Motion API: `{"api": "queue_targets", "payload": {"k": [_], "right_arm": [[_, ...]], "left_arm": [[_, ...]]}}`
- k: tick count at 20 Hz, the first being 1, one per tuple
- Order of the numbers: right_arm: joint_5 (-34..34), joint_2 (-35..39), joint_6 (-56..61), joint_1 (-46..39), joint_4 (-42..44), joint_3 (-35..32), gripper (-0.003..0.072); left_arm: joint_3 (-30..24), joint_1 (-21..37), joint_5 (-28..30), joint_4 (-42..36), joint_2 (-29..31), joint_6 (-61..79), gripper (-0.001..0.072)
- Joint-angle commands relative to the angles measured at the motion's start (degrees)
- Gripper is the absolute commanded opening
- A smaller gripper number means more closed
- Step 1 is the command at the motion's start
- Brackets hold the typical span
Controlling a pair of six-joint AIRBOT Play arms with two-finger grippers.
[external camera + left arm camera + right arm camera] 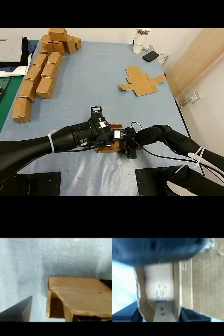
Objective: Fold the box.
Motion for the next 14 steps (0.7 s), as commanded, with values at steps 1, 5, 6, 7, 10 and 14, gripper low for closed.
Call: {"api": "queue_targets", "payload": {"k": [1, 5, 6, 7, 10, 14], "right_arm": [[0.0, 0.0, 0.0, 0.0, 0.0, 0.0, 0.0501], [0.0, 0.0, 0.0, 0.0, 0.0, 0.0, 0.0501], [0.0, 0.0, 0.0, 0.0, 0.0, 0.0, 0.0501], [0.0, 0.0, 0.0, 0.0, 0.0, 0.0, 0.0501], [0.0, 0.0, 0.0, 0.0, 0.0, 0.0, 0.0501], [0.0, 0.0, 0.0, 0.0, 0.0, 0.0, 0.05]], "left_arm": [[0.1, 1.9, -3.4, -1.9, 1.4, 2.3, 0.056], [0.1, 5.5, -3.8, -8.2, 2.0, 8.6, 0.0559], [0.1, 6.6, -3.9, -10.2, 2.2, 10.7, 0.0559], [0.1, 7.6, -3.9, -12.1, 2.4, 12.9, 0.0559], [0.0, 11.3, -6.6, -14.0, 4.6, 18.7, 0.0559], [0.0, 15.3, -9.2, -13.9, 10.1, 26.5, 0.0255]]}}
